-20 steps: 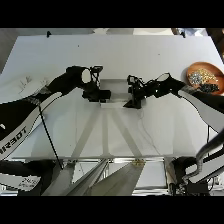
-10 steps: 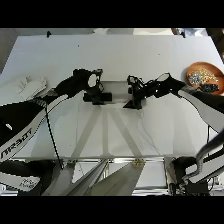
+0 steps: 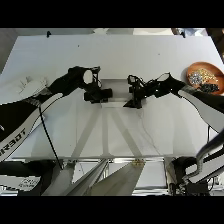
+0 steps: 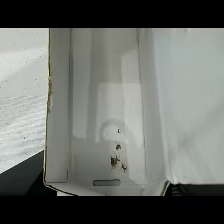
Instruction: Fold the box and place the chain.
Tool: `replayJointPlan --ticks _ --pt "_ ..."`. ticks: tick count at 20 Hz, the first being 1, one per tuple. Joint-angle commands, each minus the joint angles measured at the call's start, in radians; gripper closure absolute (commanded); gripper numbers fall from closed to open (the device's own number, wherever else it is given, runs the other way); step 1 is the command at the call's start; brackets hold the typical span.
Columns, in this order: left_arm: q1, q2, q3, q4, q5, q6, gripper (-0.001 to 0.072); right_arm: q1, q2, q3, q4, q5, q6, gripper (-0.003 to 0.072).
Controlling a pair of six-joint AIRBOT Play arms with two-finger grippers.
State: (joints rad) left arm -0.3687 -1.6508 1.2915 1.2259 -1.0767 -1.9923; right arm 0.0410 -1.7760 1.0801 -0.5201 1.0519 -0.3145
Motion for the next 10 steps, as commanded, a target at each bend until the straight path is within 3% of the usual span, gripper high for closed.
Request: replayJointPlan --ticks 1,5,7,10 --pt "0.074 0.039 0.001 -0.103 -0.059 0.093 0.0342 0.0 0.0 0.0 -0.002 0.006 -0.004 0.0191" --pt "0.195 0.054 0.001 -0.15 -0.206 0.322 0.0342 0.0 0.0 0.0 -0.002 0.006 -0.004 0.0191" --pt "0.267 0.061 0.0 -0.189 -0.222 0.494 0.0341 0.0 0.0 0.0 -0.002 0.006 -0.004 0.0191" --pt "0.378 0.069 0.0 -0.396 -0.229 0.772 0.0342 0.0 0.0 0.0 -0.002 0.006 -0.004 0.0191"
